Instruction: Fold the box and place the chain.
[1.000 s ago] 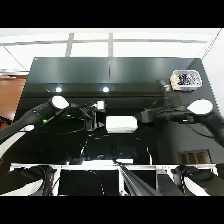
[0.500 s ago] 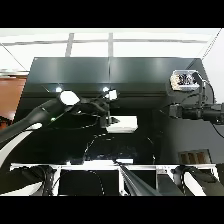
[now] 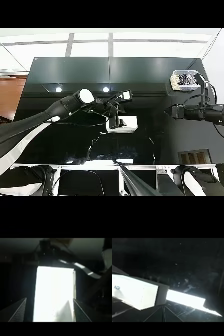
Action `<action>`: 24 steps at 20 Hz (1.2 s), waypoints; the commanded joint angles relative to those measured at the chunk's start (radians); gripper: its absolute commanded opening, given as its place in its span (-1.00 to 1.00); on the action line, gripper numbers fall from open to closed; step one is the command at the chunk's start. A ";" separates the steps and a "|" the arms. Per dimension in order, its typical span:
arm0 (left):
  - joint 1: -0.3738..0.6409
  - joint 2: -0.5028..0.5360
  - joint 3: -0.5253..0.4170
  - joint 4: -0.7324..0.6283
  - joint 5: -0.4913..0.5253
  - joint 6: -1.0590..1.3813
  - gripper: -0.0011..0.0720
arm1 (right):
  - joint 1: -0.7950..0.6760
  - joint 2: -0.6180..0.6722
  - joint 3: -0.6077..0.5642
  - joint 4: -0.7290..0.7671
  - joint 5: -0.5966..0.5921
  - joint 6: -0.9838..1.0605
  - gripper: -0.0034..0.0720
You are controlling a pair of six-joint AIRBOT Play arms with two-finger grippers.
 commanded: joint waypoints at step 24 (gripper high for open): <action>-0.147 -0.050 0.006 0.317 0.053 -0.063 0.89 | -0.001 0.001 0.001 -0.007 -0.031 0.001 -0.86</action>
